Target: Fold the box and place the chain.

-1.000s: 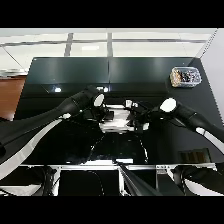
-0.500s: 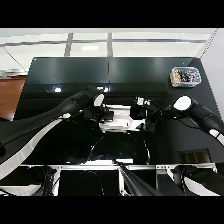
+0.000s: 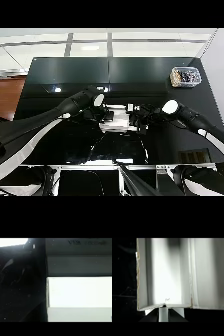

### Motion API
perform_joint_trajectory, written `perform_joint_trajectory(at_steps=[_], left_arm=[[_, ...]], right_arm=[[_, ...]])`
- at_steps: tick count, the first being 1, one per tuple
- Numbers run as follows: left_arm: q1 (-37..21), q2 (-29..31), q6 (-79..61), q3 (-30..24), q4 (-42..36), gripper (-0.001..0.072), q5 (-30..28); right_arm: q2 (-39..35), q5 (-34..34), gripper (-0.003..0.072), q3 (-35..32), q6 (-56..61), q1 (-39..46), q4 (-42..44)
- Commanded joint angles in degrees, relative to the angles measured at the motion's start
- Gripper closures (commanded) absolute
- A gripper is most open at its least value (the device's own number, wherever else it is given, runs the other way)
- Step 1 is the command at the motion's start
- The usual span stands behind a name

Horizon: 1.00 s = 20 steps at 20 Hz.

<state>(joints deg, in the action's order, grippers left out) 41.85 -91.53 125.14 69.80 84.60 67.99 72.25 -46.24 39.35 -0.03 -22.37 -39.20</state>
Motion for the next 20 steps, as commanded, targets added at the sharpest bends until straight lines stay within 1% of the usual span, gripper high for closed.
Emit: perform_joint_trajectory(at_steps=[1, 3, 4, 5, 6, 7, 8, 9, 10, 11, 12, 13, 14, 15, 17, 18, 19, 20], left_arm=[[0.0, 0.04, 0.09, 0.02, -0.07, 0.0684, -0.02], [0.0, 0.04, 0.09, 0.02, -0.07, 0.0684, -0.02], [0.0, 0.04, 0.09, 0.02, -0.13, 0.0684, 0.0], [0.0, 0.04, 0.09, 0.02, -0.68, 0.0684, 0.0], [0.0, 0.04, 0.09, 0.02, -1.01, 0.0683, -0.04], [0.0, 0.04, 0.09, 0.02, -1.07, 0.0684, -0.07], [0.0, 0.04, 0.09, 0.02, -1.09, 0.0684, -0.04], [0.0, 0.04, 0.09, 0.02, -1.09, 0.0684, -0.02], [0.0, 0.04, 0.09, 0.02, -1.11, 0.0684, -0.04], [0.0, 0.04, 0.24, 0.02, -1.11, 0.0684, -0.04], [-0.02, 0.04, 0.83, 0.02, -1.11, 0.0684, -0.04], [-0.04, 0.04, 1.11, 0.02, -1.11, 0.0684, -0.2], [-0.04, 0.04, 1.11, 0.02, -1.11, 0.0684, -0.48], [-0.04, 0.04, 1.11, 0.02, -1.11, 0.0684, -0.63], [-0.02, 0.04, 1.03, 0.02, -1.09, 0.0684, -0.42], [-0.02, 0.04, 0.98, 0.02, -1.07, 0.0684, -0.42], [-0.02, 0.02, 0.98, 0.02, -0.83, 0.0684, -0.44], [-0.04, 0.02, 0.98, 0.02, -0.83, 0.0684, -0.44]], right_arm=[[1.51, 1.57, 0.0569, -0.02, -0.46, -1.09, 7.5], [2.84, 1.6, 0.0568, -0.04, -0.24, -1.33, 9.25], [3.39, 1.62, 0.0536, -0.04, 0.24, -1.33, 9.68], [3.63, 1.9, 0.0368, -0.02, 1.44, -1.33, 9.75], [3.61, 2.14, 0.0361, -0.02, 1.7, -1.31, 9.55], [3.61, 2.08, 0.0508, -0.02, 2.47, -1.31, 9.55], [3.61, 2.1, 0.044, -0.02, 3.15, -1.31, 9.6], [3.61, 2.1, 0.0267, -0.02, 4.63, -1.31, 9.53], [3.43, 1.66, 0.0453, 0.02, 7.32, -1.2, 7.85], [2.82, 1.4, 0.0627, 0.35, 13.31, -0.83, 4.07], [1.55, -0.92, 0.0674, 1.38, 26.01, 0.2, 0.0], [-0.26, -6.01, 0.0675, 2.84, 36.68, 2.08, -2.56], [-2.71, -12.13, 0.0675, 4.24, 43.54, 4.83, -5.03], [-5.2, -16.46, 0.0675, 4.98, 48.65, 8.11, -7.43], [-9.64, -21.77, 0.0674, 4.96, 59.01, 17.86, -14.23], [-10.27, -22.64, 0.0674, 4.35, 64.13, 23.02, -16.79], [-10.16, -21.38, 0.0674, 2.64, 71.28, 28.46, -17.68], [-10.1, -18.67, 0.0674, 0.04, 77.35, 32.74, -17.66]])
